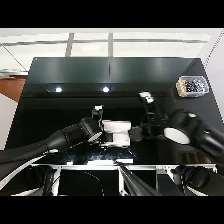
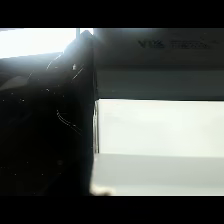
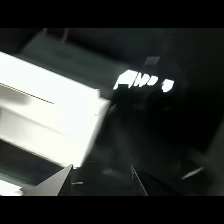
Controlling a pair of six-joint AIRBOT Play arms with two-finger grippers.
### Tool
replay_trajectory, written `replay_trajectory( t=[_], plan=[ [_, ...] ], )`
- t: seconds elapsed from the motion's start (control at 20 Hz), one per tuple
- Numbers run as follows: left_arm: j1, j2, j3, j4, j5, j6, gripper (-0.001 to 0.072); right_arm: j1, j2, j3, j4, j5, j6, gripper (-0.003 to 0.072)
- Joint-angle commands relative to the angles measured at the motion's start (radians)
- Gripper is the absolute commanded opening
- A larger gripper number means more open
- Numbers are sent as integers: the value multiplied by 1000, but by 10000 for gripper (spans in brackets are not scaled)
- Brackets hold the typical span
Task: Fold the box and place the chain.
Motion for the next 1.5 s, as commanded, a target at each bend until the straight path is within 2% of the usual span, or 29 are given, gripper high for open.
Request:
replay_trajectory(
  t=[0.0,0.15,0.4,0.5,0.7,0.8,0.9,1.0,1.1,1.15,1.2,1.3,1.45],
  plan=[
    [0,0,0,-2,-2,0,31,-43,131,0,-291,134,-60,443],
    [0,0,0,-2,-2,0,31,-146,163,0,-534,115,-105,443],
    [0,0,0,-2,-2,0,31,-533,151,-47,-546,-198,-117,445],
    [0,0,0,-2,-2,0,31,-705,110,-55,-510,-279,-114,714],
    [0,0,0,-20,-2,0,31,-923,-23,-17,-270,-449,-190,711],
    [0,0,0,-31,-2,0,31,-986,-145,75,-127,-444,-189,709],
    [0,0,0,-39,-3,0,31,-1038,-291,200,42,-396,-190,703],
    [2,0,0,-36,-2,0,31,-1062,-428,316,146,-335,-187,702],
    [2,0,0,-36,-2,0,31,-1077,-566,442,191,-253,-132,700],
    [2,0,0,-36,-2,0,31,-1084,-622,496,202,-218,-92,654],
    [2,0,0,-35,-2,0,31,-1091,-672,542,220,-193,-64,644],
    [2,0,0,-36,-3,0,31,-1106,-740,608,227,-150,3,644],
    [2,0,0,-37,-5,-1,31,-1125,-778,632,227,-152,77,644]
  ],
)
